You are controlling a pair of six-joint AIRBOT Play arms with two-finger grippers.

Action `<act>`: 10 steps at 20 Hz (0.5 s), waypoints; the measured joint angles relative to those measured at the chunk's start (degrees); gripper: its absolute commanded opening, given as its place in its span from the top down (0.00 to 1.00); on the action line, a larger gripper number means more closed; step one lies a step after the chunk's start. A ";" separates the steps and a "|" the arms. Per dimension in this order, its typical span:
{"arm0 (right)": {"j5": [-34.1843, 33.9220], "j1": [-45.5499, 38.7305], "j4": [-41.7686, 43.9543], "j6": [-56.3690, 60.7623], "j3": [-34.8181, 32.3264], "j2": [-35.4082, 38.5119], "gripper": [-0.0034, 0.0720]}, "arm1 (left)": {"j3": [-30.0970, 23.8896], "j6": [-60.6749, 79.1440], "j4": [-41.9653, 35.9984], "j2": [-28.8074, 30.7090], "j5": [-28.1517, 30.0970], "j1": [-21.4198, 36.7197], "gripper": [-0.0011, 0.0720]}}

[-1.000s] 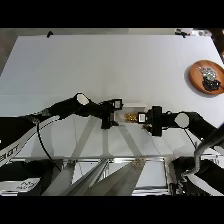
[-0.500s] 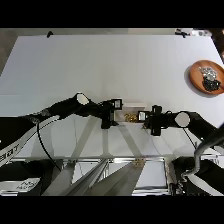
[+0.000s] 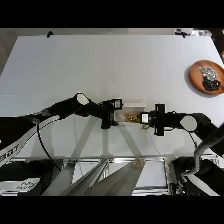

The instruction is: Fold the box and place the chain.

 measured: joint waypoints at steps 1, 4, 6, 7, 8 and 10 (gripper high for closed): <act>0.52 0.00 -0.90 0.44 0.00 1.81 0.95 | 0.02 0.00 0.00 0.00 0.00 0.00 0.36; 1.73 0.00 -2.51 3.52 0.00 8.44 0.95 | 0.02 0.00 0.00 0.00 -0.02 0.00 0.36; 2.21 0.00 -2.97 6.43 -0.02 13.25 0.95 | 0.00 0.00 0.00 0.00 -0.02 0.00 0.36; 2.29 0.00 -2.95 8.13 0.00 15.54 0.95 | 0.00 0.00 0.00 0.00 -0.02 0.00 0.36; 2.54 0.00 -2.73 9.68 0.00 17.40 0.95 | 0.00 0.00 0.00 0.00 -0.02 0.00 0.36; 3.85 0.02 -2.51 12.17 0.00 19.69 0.86 | 0.00 0.00 0.00 0.00 -0.04 0.00 0.36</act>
